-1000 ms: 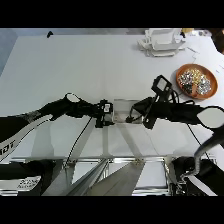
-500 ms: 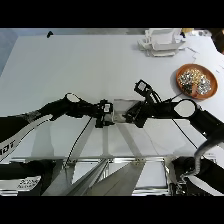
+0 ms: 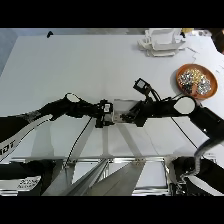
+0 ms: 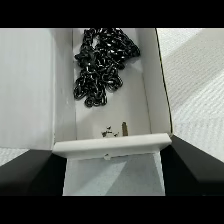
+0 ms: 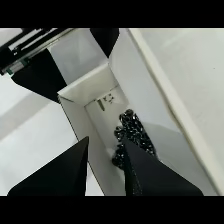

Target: Fold the box and place the chain.

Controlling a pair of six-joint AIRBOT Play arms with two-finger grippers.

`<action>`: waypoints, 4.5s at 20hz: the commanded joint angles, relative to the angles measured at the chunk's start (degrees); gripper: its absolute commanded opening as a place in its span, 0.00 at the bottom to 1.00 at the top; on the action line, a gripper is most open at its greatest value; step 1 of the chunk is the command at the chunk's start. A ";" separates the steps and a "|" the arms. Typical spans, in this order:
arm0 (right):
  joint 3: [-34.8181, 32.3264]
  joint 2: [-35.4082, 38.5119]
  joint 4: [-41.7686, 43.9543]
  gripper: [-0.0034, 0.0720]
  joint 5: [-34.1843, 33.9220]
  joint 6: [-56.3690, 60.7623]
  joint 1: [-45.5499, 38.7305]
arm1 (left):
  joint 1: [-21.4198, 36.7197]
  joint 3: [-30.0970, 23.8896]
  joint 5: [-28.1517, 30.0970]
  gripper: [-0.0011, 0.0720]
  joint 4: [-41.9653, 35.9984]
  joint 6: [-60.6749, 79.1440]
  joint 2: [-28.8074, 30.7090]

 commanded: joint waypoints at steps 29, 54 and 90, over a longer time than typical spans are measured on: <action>12.52 -22.53 -27.15 0.40 13.05 38.47 -19.58 | 0.02 0.04 0.00 0.13 0.02 0.02 0.02; 12.55 -21.64 -31.08 0.06 11.54 36.57 -19.61 | 0.02 0.04 -0.02 0.13 0.00 0.02 0.02; 12.52 -0.66 -5.33 0.06 7.48 21.03 5.22 | 0.02 0.04 0.00 0.13 0.00 0.02 0.02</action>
